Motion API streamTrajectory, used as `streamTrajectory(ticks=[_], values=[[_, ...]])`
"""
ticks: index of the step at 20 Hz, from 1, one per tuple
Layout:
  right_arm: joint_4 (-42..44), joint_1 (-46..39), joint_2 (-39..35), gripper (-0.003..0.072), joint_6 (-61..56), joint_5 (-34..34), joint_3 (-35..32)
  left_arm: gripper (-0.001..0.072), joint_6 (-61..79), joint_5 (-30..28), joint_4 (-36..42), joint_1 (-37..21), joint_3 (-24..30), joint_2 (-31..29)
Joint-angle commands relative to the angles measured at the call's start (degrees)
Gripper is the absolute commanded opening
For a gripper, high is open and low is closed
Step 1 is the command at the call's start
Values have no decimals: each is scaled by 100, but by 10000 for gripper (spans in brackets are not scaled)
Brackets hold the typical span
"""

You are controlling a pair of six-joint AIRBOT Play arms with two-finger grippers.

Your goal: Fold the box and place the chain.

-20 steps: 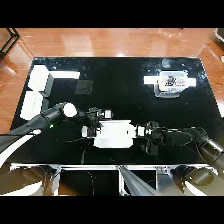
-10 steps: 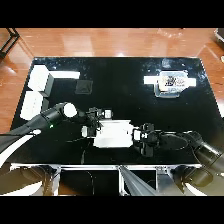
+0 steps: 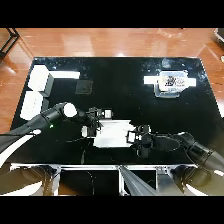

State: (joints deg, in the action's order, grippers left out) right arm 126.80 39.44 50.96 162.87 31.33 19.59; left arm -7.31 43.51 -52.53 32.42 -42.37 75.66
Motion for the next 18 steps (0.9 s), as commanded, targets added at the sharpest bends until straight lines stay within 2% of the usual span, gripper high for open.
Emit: streamTrajectory(ticks=[1,5,11,18], values=[[74,280,92,699,-330,-533,0,20,0,0,98,4,2,4],[72,282,92,700,-697,-809,4,20,0,2,96,4,2,4],[20,238,90,700,-905,-813,234,19,0,4,96,4,2,4],[-243,-278,20,700,-901,-769,444,20,0,4,96,4,2,4]])
